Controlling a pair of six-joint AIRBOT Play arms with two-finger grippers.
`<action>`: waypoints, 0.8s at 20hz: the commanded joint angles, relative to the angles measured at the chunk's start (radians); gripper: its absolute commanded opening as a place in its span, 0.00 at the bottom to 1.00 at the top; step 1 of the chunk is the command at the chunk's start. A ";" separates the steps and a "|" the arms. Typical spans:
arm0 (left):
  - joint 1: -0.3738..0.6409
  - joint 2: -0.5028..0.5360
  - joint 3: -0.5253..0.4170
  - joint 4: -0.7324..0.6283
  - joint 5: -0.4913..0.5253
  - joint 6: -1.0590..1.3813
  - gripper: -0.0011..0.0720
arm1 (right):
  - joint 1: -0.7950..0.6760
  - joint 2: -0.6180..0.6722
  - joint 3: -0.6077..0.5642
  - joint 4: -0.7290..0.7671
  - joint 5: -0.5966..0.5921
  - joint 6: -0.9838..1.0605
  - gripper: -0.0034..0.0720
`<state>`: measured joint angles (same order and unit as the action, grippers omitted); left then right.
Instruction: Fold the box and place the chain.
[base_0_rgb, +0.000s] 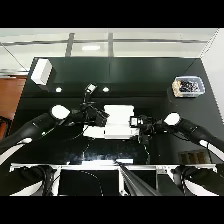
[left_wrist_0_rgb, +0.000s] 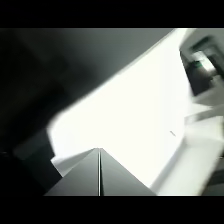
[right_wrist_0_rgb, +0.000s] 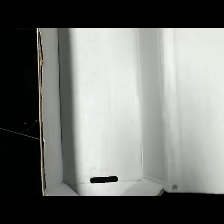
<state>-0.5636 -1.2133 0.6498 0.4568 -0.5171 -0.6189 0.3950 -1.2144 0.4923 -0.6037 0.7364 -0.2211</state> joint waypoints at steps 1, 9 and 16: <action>-0.005 -0.097 0.030 0.082 -0.056 0.007 0.05 | 0.000 -0.001 0.000 0.000 0.000 0.000 0.61; -0.008 -0.123 0.137 0.427 -0.180 -0.159 0.05 | 0.000 -0.001 0.000 0.001 0.000 0.000 0.61; 0.101 0.129 0.136 0.616 -0.431 -0.182 0.05 | 0.000 -0.001 0.000 0.001 0.000 0.000 0.61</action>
